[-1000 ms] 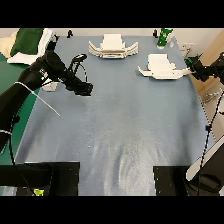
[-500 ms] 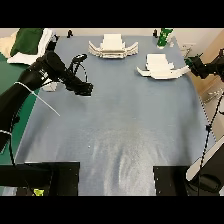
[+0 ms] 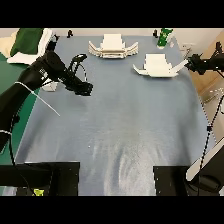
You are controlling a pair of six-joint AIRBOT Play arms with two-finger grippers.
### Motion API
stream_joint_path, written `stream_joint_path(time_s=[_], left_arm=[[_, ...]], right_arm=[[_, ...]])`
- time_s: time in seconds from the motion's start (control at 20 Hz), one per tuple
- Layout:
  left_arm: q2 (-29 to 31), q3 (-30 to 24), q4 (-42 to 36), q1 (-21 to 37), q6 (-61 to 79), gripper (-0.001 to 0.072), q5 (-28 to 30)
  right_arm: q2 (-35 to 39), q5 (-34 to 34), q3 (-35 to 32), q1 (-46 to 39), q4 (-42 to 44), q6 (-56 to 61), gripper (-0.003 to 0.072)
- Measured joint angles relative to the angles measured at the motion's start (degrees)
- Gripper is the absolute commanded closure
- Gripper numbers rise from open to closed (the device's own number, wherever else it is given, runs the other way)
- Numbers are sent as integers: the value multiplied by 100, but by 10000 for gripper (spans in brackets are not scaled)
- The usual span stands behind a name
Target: Fold the box.
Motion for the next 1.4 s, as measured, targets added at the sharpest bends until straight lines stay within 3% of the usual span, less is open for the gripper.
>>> stream_joint_path(time_s=[0.3,0.5,0.8,1.15,1.4], left_arm=[[0,0,-2,0,0,697,0],[0,0,-4,0,0,697,0],[0,0,2,0,-2,697,-2],[0,0,-2,0,0,697,0],[0,0,-2,0,0,697,-2]], right_arm=[[503,-634,-188,291,72,-85,692],[1237,-1075,-1071,483,-15,-94,693],[3252,-938,-3915,984,-57,-249,692],[6588,-710,-7471,1222,-72,264,693],[8535,-1043,-9221,1257,-131,876,692]])
